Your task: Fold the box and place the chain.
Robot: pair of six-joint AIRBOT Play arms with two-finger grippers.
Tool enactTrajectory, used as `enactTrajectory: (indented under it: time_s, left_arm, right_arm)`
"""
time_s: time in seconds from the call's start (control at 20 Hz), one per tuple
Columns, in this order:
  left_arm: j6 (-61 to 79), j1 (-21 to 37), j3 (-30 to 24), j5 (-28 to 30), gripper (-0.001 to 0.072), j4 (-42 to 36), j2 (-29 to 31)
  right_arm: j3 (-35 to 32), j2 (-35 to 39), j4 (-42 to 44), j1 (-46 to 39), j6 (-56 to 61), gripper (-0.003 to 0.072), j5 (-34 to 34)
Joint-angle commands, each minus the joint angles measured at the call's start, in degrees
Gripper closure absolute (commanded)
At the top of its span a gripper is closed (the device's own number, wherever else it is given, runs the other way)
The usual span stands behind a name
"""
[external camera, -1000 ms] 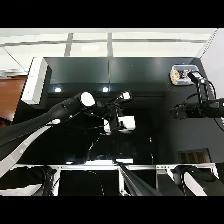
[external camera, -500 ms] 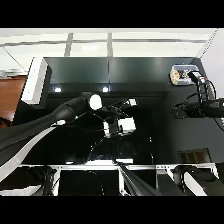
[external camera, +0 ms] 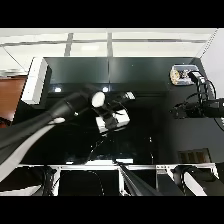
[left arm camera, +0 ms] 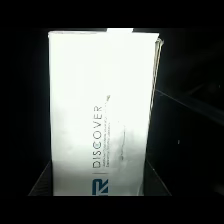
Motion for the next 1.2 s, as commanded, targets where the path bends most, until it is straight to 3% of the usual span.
enactTrajectory:
  time_s: [0.0, 0.15, 0.35, 0.55, 0.8, 1.05, 1.15]
  left_arm:
    - [-10.51, 9.64, 0.70, -13.20, 0.0435, 4.55, 6.62]
    - [-13.29, 24.57, -5.92, -19.06, 0.0435, 11.02, 14.73]
    - [-15.69, 50.31, -18.60, -13.75, 0.0435, 13.11, 19.45]
    - [-12.02, 65.66, -20.50, -10.40, 0.0434, 12.83, 19.39]
    - [-4.26, 76.28, -19.06, -3.15, 0.0433, 9.44, 19.08]
    - [4.00, 76.06, -19.06, 8.70, 0.0435, 1.11, 17.42]
    - [7.91, 75.87, -19.06, 9.66, 0.0434, -3.10, 15.39]
  right_arm:
    - [-0.04, 0.02, 0.02, -0.02, 0.00, 0.0671, 0.35]
    - [-0.04, 0.04, 0.04, -0.02, 0.02, 0.0671, 0.35]
    - [-0.94, 0.04, 0.70, -0.02, 0.04, 0.0672, -0.13]
    - [-2.89, 0.02, 0.70, -0.02, 0.11, 0.0671, -0.28]
    - [-2.95, 0.02, 3.06, -0.02, 0.11, 0.0671, -1.64]
    - [-2.95, 0.02, 4.63, 0.00, 0.13, 0.0671, -4.02]
    - [-2.95, 0.02, 4.66, 0.00, 0.22, 0.0672, -4.17]
